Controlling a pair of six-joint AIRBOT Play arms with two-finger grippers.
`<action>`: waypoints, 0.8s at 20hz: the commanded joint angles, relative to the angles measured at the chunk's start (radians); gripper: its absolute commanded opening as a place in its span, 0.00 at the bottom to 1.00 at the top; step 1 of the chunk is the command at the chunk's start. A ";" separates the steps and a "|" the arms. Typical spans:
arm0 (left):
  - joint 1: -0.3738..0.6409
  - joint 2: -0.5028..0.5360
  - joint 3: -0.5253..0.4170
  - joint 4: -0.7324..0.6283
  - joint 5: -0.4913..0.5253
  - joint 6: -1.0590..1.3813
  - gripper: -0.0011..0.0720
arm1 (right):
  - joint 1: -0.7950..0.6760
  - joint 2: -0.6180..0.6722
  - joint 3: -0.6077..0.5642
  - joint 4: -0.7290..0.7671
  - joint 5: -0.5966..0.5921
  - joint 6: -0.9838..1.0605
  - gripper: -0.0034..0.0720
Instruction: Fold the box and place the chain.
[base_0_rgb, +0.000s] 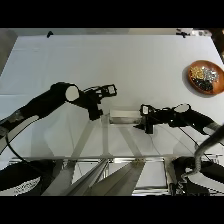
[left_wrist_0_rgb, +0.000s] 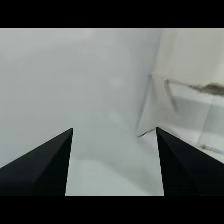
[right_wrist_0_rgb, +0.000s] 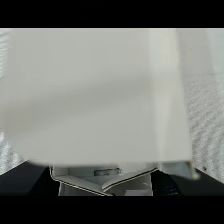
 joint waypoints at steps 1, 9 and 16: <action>0.067 0.099 0.001 0.021 -0.039 -0.041 0.80 | 0.000 0.000 0.000 0.000 0.001 0.000 0.65; 0.127 0.257 -0.003 -0.213 -0.373 0.016 0.02 | 0.000 0.000 0.000 0.000 0.001 0.000 0.65; -0.097 0.216 -0.103 -0.401 -0.174 0.151 0.02 | 0.000 0.000 0.000 0.000 0.001 0.000 0.65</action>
